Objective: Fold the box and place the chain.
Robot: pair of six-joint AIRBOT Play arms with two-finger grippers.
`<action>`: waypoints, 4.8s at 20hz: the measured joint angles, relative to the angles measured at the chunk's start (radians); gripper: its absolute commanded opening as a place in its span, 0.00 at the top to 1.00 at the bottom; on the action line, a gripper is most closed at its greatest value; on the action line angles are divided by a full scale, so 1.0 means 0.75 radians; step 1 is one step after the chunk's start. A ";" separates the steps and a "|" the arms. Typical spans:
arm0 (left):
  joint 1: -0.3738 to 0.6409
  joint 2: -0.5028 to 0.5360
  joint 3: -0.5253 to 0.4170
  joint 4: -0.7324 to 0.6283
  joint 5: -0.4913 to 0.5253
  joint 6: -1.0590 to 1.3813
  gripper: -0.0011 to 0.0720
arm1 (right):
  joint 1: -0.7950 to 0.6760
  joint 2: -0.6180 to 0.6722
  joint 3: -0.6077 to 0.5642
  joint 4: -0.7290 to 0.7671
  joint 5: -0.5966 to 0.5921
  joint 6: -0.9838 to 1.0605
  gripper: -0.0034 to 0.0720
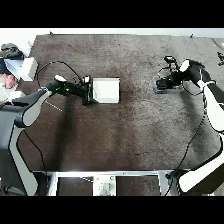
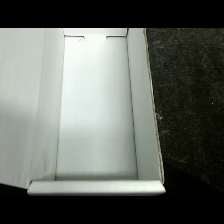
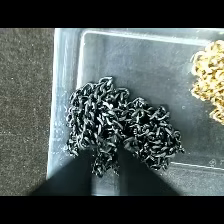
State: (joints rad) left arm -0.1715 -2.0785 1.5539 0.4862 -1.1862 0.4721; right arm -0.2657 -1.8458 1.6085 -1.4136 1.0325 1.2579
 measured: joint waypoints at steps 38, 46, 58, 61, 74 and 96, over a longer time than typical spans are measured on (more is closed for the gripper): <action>0.000 0.000 0.000 0.000 0.000 0.000 0.45 | 0.876 0.701 0.021 0.002 -0.345 0.094 0.97; 0.000 0.000 0.000 0.000 0.000 0.000 0.45 | 0.932 0.430 -0.183 0.104 -0.496 0.138 0.60; 0.000 0.000 0.000 0.000 0.000 0.000 0.45 | 0.465 0.653 -0.689 0.089 -0.551 0.445 0.57; 0.000 0.000 0.000 0.000 0.000 -0.001 0.45 | 0.332 0.730 -0.890 0.120 -0.664 0.548 0.57; 0.000 0.000 0.000 0.000 0.000 0.000 0.45 | 0.219 0.401 -0.945 0.399 -1.167 0.641 0.57; 0.000 0.000 0.000 0.000 0.000 0.000 0.45 | 0.801 0.829 -0.735 0.439 -1.206 0.486 0.97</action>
State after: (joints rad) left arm -0.1715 -2.0785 1.5539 0.4862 -1.1862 0.4721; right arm 0.3347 -1.2240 1.0573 -1.0840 0.1276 1.6226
